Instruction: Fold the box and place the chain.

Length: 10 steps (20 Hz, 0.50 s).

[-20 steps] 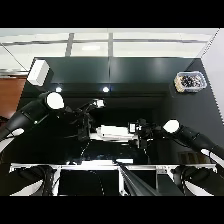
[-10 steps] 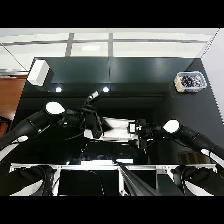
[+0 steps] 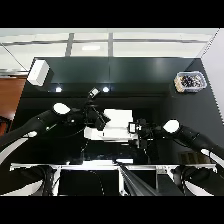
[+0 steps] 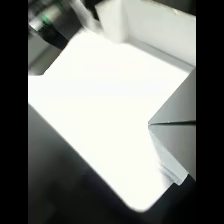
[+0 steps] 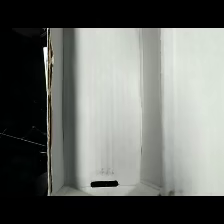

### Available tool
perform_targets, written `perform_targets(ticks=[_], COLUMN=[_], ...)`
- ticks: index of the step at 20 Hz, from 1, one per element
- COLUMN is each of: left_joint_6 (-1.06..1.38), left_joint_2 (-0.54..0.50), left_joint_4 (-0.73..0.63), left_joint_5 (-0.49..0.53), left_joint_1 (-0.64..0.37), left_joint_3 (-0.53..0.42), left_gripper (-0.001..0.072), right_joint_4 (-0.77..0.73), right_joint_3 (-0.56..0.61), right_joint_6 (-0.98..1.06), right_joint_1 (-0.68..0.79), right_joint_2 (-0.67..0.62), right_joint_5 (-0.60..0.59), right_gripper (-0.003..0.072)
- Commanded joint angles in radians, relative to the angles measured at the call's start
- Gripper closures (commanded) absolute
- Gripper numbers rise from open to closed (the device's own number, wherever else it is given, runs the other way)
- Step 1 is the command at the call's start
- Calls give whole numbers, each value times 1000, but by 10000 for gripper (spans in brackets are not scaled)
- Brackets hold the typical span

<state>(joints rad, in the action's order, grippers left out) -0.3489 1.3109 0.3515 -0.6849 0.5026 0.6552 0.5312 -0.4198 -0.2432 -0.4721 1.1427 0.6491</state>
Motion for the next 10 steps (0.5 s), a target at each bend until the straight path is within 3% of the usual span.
perform_targets(ticks=[1,8,10], left_joint_6=[-55,-47,-45], left_joint_2=[42,65,61], left_joint_4=[125,150,208], left_joint_5=[-8,-35,-85], left_joint_1=[24,28,12], left_joint_3=[20,40,80], left_gripper=[685,684,685], right_joint_4=[1,1,1], right_joint_3=[0,0,0], right_joint_6=[0,0,0], right_joint_1=[0,0,0], right_joint_2=[0,0,0], right_joint_5=[1,1,1], right_gripper=[642,642,643])
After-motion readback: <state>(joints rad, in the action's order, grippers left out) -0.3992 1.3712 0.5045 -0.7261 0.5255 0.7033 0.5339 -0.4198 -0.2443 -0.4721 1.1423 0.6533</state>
